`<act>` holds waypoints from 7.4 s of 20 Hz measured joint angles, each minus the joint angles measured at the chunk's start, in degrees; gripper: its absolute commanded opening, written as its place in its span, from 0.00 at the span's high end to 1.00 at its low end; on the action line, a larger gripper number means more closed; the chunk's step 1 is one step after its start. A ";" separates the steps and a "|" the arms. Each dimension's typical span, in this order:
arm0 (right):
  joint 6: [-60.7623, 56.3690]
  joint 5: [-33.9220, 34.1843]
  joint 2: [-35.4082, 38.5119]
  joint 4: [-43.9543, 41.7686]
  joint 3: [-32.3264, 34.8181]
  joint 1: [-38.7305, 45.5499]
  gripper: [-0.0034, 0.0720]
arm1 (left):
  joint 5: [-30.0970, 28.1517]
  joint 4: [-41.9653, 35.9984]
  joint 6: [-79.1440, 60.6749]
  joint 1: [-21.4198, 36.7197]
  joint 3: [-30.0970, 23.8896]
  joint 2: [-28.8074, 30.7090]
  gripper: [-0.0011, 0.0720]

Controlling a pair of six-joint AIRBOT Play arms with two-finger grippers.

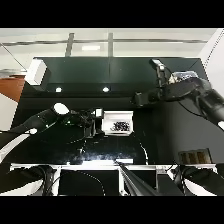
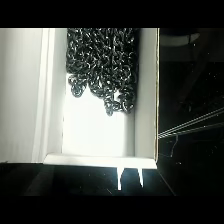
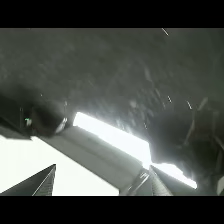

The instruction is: Fold the box and place the chain.

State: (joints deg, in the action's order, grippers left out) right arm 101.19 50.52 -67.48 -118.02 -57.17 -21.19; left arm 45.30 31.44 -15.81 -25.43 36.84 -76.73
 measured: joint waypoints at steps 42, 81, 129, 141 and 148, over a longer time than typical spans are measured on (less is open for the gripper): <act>41.31 18.29 -4.50 3.76 -1.84 -9.03 0.03 | -0.09 0.02 0.02 0.00 0.02 0.00 0.33; 50.77 8.44 -3.89 -1.97 3.41 -10.45 0.60 | -0.09 0.04 -0.04 0.00 0.02 0.00 0.33; 50.64 6.10 -3.89 -1.49 5.07 -12.11 0.46 | -0.07 0.07 -0.02 0.00 0.02 0.00 0.33; 49.44 6.25 -2.40 0.81 5.11 -12.13 0.46 | -0.11 0.02 0.11 0.00 0.02 -0.02 0.33; 49.03 5.29 -2.01 1.55 5.11 -12.15 0.46 | -0.31 -0.07 0.13 0.00 0.02 -0.02 0.33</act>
State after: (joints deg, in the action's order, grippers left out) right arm 150.21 55.81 -69.49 -116.46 -52.05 -33.34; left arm 44.99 31.38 -15.68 -25.43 36.86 -76.75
